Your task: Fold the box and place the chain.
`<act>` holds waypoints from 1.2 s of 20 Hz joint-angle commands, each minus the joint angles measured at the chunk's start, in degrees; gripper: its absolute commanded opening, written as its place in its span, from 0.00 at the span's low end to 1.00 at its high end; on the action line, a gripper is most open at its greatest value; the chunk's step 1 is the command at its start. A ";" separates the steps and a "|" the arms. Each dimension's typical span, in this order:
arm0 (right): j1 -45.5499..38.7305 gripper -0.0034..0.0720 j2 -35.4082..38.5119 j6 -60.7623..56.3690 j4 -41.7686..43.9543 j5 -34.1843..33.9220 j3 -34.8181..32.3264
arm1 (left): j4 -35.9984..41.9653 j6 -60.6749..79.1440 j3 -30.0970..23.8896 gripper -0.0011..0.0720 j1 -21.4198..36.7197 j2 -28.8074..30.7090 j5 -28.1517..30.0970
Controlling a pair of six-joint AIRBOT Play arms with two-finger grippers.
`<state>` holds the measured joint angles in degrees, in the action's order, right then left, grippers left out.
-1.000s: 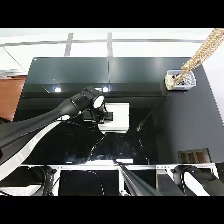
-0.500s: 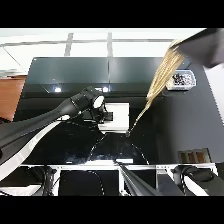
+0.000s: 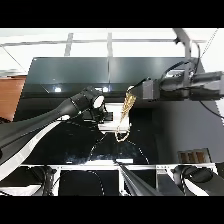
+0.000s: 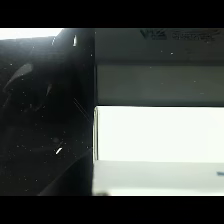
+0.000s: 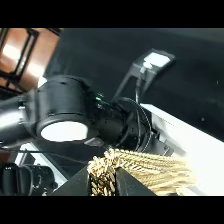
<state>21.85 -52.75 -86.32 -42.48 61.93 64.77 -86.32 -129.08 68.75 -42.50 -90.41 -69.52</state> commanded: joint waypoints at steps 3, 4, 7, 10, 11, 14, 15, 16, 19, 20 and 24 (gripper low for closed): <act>-1.68 0.06 -0.70 1.46 2.67 -0.39 -1.68 | 0.00 0.00 0.04 0.05 0.07 -0.02 -0.04; -2.93 0.06 -0.70 1.97 2.89 1.68 -0.37 | 0.00 0.00 0.04 0.05 0.07 -0.02 -0.04; -6.88 0.06 -0.70 2.64 2.91 9.01 5.88 | 0.00 0.02 0.04 0.05 0.07 -0.02 -0.04; -10.62 0.06 -0.70 2.84 3.06 14.64 13.42 | 0.00 0.02 0.04 0.05 0.07 -0.02 -0.04; -11.85 0.06 -0.70 2.84 3.10 15.85 15.96 | 0.00 0.02 0.04 0.05 0.07 -0.02 -0.02; -14.29 0.06 -0.70 2.82 3.78 17.90 20.57 | 0.00 0.02 0.04 0.05 0.07 -0.02 -0.02; -14.49 0.06 -0.72 2.84 4.98 18.69 20.63 | 0.00 0.02 0.04 0.05 0.07 -0.02 -0.02; -14.36 0.06 -0.76 2.84 5.14 19.45 20.52 | 0.00 0.02 0.04 0.05 0.07 -0.02 -0.02; -12.66 0.06 -0.87 2.82 5.05 20.28 19.06 | 0.00 0.02 0.04 0.05 0.07 -0.02 -0.02; -12.07 0.06 -0.92 2.84 4.94 20.17 18.05 | 0.00 0.02 0.04 0.05 0.07 -0.02 -0.02; -9.49 0.06 -1.01 2.84 4.98 15.15 11.15 | 0.00 0.04 0.04 0.05 0.07 -0.02 -0.02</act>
<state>10.74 -53.71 -83.50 -37.65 80.18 79.77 -86.30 -129.05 68.75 -42.50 -90.41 -69.58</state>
